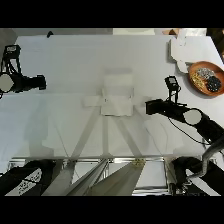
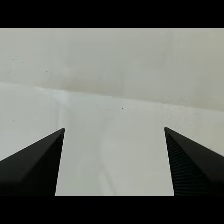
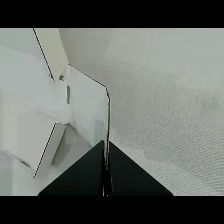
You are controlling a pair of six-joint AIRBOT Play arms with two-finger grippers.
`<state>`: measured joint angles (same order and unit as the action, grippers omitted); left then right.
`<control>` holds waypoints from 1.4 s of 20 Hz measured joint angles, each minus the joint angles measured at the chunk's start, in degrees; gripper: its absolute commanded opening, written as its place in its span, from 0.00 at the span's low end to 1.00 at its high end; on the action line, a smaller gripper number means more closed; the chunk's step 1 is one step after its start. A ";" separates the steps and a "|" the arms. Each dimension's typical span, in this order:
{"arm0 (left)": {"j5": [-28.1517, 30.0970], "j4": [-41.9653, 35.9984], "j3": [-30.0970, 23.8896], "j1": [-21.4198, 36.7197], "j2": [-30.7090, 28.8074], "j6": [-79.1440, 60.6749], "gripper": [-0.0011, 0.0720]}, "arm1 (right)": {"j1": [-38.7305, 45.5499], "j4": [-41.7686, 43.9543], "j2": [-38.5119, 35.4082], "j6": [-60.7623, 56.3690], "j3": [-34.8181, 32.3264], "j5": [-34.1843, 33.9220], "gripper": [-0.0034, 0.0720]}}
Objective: Fold the box and place the chain.
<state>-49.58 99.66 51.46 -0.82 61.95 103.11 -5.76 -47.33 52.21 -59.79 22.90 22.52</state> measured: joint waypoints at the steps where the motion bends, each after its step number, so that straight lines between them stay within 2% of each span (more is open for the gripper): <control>1: 0.00 0.02 0.00 0.00 0.00 0.02 0.96 | 0.00 0.04 0.00 0.04 -0.15 -0.28 0.06; 20: 0.02 -0.26 0.00 0.00 0.00 0.04 0.96 | 0.00 -0.02 0.02 0.13 -0.52 -0.76 0.06; 23: 1.95 -1.09 0.00 0.00 0.00 0.17 0.94 | 0.00 -0.02 0.02 0.13 -0.52 -0.76 0.06; 24: 2.75 -1.51 0.00 0.00 0.00 0.20 0.74 | 0.00 -0.02 0.02 0.13 -0.52 -0.76 0.06; 25: 3.39 -1.79 0.00 0.00 0.00 0.20 0.41 | 0.00 -0.02 0.02 0.13 -0.52 -0.76 0.06; 26: 3.87 -2.01 0.00 0.00 0.00 0.20 0.29 | 0.00 -0.02 0.02 0.13 -0.52 -0.76 0.06; 28: 4.76 -2.19 0.00 -0.22 0.24 -0.66 0.35 | 0.00 -0.02 0.02 0.13 -0.52 -0.76 0.06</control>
<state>-44.82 97.47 51.46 -1.04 62.19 102.45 -5.76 -47.35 52.23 -59.66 22.37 21.76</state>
